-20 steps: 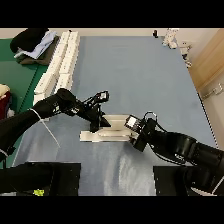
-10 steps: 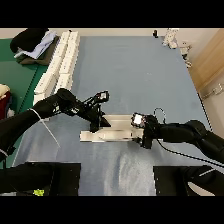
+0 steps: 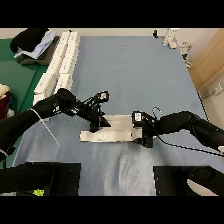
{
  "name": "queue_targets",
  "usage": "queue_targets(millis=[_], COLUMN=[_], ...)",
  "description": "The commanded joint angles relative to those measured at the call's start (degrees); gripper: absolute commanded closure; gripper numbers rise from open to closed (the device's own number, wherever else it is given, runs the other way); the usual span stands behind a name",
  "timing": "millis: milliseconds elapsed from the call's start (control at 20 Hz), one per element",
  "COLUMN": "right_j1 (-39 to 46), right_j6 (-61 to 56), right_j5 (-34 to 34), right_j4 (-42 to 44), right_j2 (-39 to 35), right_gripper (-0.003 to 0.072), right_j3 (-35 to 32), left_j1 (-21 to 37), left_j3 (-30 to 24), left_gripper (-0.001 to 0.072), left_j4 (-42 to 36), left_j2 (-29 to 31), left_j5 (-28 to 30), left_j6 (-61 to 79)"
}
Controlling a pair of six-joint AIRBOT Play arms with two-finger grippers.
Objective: Fold the box.
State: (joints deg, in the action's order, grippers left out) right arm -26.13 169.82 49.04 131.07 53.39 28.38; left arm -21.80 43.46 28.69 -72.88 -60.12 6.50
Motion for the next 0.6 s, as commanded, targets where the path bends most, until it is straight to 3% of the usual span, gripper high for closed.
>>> queue_targets(millis=[0,200,350,550], right_j1=[0.63,0.61,0.17,0.0], right_j6=[-0.35,-1.6,-1.79,2.47], right_j5=[1.86,2.1,3.15,-0.39], right_j4=[1.29,-4.48,-3.89,-1.86], right_j2=[1.29,0.85,0.83,0.98], right_gripper=[-0.0033,-0.0029,-0.0028,-0.0028], right_j3=[0.55,0.52,0.52,0.52], left_j1=[-0.02,-0.02,-0.02,-0.02], left_j3=[-0.02,0.0,-0.02,-0.02], left_gripper=[0.0697,0.0697,0.0697,0.0697], left_j4=[0.02,0.02,0.0,0.02], left_j2=[-0.02,-0.02,-0.02,-0.02], left_j5=[0.07,0.07,0.07,0.07], left_j6=[0.0,0.02,0.0,0.02])
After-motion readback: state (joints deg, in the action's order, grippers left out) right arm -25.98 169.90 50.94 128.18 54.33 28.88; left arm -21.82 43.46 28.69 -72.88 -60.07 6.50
